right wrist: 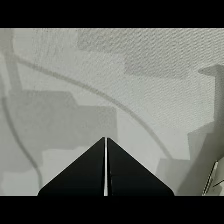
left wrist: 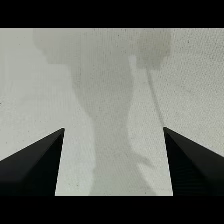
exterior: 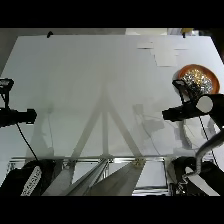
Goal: Fold the box and place the chain.
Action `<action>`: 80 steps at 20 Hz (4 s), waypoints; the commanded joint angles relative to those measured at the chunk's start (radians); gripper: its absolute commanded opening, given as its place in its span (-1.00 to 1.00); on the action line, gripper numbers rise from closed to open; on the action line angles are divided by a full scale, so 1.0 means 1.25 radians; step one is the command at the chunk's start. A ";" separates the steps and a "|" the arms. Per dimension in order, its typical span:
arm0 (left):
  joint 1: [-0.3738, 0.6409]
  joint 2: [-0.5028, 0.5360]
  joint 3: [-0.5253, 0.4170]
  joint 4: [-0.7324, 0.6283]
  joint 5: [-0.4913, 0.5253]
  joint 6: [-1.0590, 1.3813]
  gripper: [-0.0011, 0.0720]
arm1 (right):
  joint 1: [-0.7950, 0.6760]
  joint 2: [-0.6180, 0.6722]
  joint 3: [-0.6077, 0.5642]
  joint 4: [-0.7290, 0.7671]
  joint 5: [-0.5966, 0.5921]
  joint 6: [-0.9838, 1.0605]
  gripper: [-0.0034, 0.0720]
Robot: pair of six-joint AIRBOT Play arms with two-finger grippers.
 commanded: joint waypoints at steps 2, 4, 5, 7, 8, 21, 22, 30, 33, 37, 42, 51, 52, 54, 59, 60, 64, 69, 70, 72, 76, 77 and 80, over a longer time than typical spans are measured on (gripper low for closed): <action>0.000 0.001 0.000 0.000 0.000 0.000 0.94 | 0.000 0.000 0.000 0.000 0.000 0.000 -0.86; 0.000 0.001 0.000 0.000 0.000 0.000 0.94 | 0.000 0.000 0.000 0.000 0.000 0.000 -0.86; 0.000 0.001 0.000 0.000 0.000 0.000 0.94 | -0.001 0.000 0.000 0.000 0.000 0.000 -0.86; 0.000 0.001 0.000 0.000 0.000 0.000 0.94 | 0.000 0.000 0.000 0.000 0.000 0.000 -0.86; 0.000 0.001 0.000 0.000 0.000 0.000 0.94 | 0.000 0.000 0.000 0.000 0.000 0.000 -0.86; 0.000 0.001 0.000 0.000 0.000 0.000 0.94 | 0.000 -0.001 0.000 0.066 -0.115 0.001 -0.86; 0.000 0.001 0.000 0.000 0.000 0.000 0.94 | -0.001 0.000 0.000 0.078 -0.162 0.002 -0.86; 0.000 0.001 0.000 0.000 0.000 0.000 0.94 | -0.010 -0.001 0.103 -0.482 0.200 0.107 0.12; 0.000 0.001 0.000 0.000 0.000 0.000 0.94 | -0.108 -0.001 0.099 -0.544 0.220 0.111 0.70; 0.000 0.001 0.000 0.000 0.000 0.000 0.94 | -0.283 -0.007 0.049 -0.552 0.182 0.102 0.70; 0.000 0.001 0.000 0.000 0.000 0.000 0.94 | -0.380 -0.091 0.016 -0.562 0.104 0.082 0.70; 0.000 0.001 0.000 0.000 0.000 0.000 0.94 | -0.395 -0.204 0.016 -0.662 0.094 0.151 0.30; 0.000 0.001 0.000 0.000 0.000 0.000 0.94 | -0.394 -0.210 0.016 -0.661 0.082 0.150 0.01; 0.000 0.001 0.000 0.000 0.000 0.000 0.94 | -0.394 -0.211 0.016 -0.661 0.082 0.143 -0.71; 0.000 0.001 0.000 0.000 0.000 0.000 0.94 | -0.323 -0.152 0.017 -0.655 0.174 0.076 -0.86; 0.000 0.001 0.000 0.000 0.000 0.000 0.94 | -0.291 -0.119 0.017 -0.637 0.179 0.073 -0.86; 0.000 0.001 0.000 0.000 0.000 0.000 0.94 | -0.193 0.039 0.017 -0.395 0.175 0.039 -0.86; 0.000 0.001 0.000 0.000 0.000 0.000 0.94 | -0.124 0.216 0.014 -0.048 0.106 0.014 -0.86; 0.000 0.001 0.000 0.000 0.000 0.000 0.94 | -0.102 0.240 0.008 -0.011 0.093 0.014 -0.86; 0.003 -0.001 0.000 0.000 0.000 0.001 0.94 | -0.054 0.271 -0.016 0.028 0.082 0.016 -0.86; 0.003 0.001 0.000 0.003 0.000 0.000 0.94 | 0.052 0.280 -0.064 0.051 0.067 0.057 -0.86; 0.003 0.001 0.000 0.003 0.000 0.000 0.94 | 0.077 0.280 -0.070 0.051 0.052 0.069 -0.86; 0.004 0.001 0.000 0.003 0.000 0.001 0.94 | 0.130 0.280 -0.090 0.056 0.016 0.088 -0.86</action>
